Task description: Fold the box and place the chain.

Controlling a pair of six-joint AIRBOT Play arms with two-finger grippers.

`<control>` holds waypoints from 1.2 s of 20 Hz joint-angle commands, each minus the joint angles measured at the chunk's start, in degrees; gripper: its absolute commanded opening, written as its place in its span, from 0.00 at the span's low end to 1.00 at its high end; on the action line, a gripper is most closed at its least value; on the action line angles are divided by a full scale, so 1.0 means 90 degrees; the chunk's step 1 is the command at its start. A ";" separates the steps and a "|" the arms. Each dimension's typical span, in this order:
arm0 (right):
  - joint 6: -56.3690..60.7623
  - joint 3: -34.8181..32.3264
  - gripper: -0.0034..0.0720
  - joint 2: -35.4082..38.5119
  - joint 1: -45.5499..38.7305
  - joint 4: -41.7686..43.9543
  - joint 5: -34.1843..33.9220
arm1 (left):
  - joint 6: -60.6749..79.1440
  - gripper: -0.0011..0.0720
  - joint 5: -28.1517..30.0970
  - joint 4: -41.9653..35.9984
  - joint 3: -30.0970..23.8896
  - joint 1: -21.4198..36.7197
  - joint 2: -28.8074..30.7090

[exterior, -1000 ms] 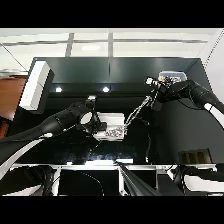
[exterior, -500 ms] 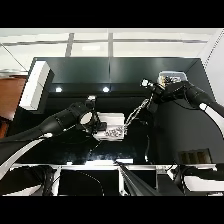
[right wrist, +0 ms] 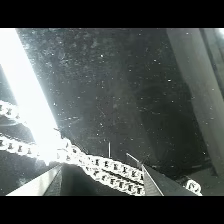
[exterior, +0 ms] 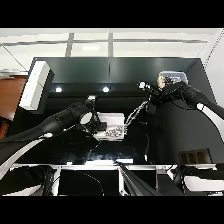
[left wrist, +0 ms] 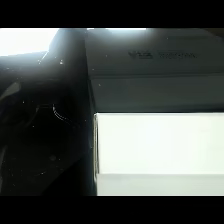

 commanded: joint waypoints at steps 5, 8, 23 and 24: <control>0.0000 0.0002 0.08 0.0051 0.0005 -0.0126 -0.0109 | -0.0005 0.05 0.0068 0.0000 -0.0002 0.0005 -0.0002; 0.0316 0.0002 0.08 0.0284 -0.0010 -0.0160 -0.0083 | -0.0005 0.05 0.0063 0.0000 -0.0002 0.0005 -0.0002; 0.4272 0.0976 0.08 0.3830 -0.0012 0.0245 -0.3053 | -0.0002 0.05 0.0061 0.0005 -0.0002 0.0002 -0.0002; 0.4357 0.1149 0.08 0.3866 -0.0007 0.0413 -0.3429 | -0.0002 0.05 0.0061 0.0005 -0.0002 0.0005 -0.0002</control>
